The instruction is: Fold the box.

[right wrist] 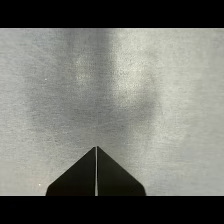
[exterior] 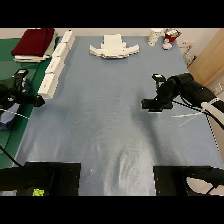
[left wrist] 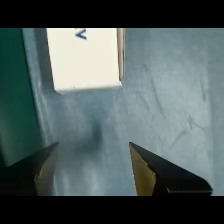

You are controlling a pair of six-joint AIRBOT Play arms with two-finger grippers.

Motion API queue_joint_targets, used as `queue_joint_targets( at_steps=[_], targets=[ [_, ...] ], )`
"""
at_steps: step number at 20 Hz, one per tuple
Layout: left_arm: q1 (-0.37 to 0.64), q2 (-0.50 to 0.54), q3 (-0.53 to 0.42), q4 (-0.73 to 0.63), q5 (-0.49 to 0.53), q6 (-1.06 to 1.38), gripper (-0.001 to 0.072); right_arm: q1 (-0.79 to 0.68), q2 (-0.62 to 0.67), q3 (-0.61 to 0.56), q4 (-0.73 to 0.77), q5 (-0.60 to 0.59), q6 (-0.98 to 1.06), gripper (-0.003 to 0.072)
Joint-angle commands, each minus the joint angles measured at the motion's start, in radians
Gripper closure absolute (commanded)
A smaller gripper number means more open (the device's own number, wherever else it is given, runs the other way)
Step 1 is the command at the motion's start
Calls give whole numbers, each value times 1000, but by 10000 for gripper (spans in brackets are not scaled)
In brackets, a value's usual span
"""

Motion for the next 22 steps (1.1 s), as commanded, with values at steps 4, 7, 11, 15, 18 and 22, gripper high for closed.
queue_joint_targets(
  at_steps=[4,7,11,15,18,22],
  targets=[
    [-16,56,0,34,-372,-225,697,1,-1,1,0,0,0,666],
    [-114,101,0,-62,-402,-295,699,1,0,1,0,0,0,666],
    [-400,178,0,-61,-385,-365,699,1,0,1,0,0,0,666],
    [-651,199,-2,-60,-307,-483,698,1,0,1,0,0,0,666],
    [-755,196,-17,-61,-245,-530,698,1,0,1,0,0,0,666],
    [-792,196,-19,-62,-233,-529,696,1,0,1,0,0,0,666]
  ],
)
